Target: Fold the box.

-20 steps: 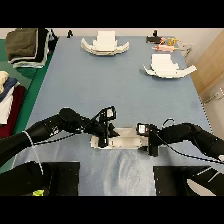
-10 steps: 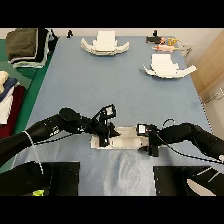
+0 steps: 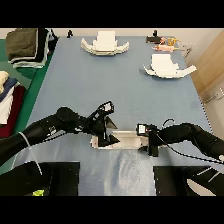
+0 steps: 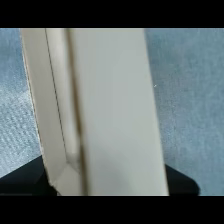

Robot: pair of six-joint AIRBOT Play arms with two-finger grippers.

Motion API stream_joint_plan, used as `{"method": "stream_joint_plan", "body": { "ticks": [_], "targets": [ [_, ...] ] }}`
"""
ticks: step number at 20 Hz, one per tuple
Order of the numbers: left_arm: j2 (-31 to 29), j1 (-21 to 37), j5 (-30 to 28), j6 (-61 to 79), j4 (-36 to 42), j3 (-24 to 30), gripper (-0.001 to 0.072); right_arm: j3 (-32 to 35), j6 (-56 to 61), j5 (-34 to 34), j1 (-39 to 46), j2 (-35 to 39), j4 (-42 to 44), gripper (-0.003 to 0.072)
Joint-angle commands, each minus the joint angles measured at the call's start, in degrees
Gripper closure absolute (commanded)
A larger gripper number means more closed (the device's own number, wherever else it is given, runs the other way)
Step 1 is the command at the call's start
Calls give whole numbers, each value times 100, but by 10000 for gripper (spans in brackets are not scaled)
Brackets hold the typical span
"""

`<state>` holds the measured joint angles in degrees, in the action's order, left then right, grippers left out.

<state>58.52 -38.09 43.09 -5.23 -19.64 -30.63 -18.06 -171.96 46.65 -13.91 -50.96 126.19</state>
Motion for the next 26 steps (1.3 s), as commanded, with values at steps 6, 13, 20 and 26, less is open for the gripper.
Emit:
{"method": "stream_joint_plan", "body": {
  "ticks": [6,13,20,26],
  "targets": [
    [-1810,459,1316,-4889,-3008,-2,685,-2,0,-11,-4,-4,4,180],
    [-1019,-1106,363,-6059,-920,-26,696,-2,-2,-11,-4,-4,4,180],
    [-197,-463,-1003,-6107,210,-522,696,-2,0,-11,-4,-4,4,180],
    [525,-15,-999,-6533,203,-522,696,-2,0,-11,-4,-4,4,180]
  ]
}}
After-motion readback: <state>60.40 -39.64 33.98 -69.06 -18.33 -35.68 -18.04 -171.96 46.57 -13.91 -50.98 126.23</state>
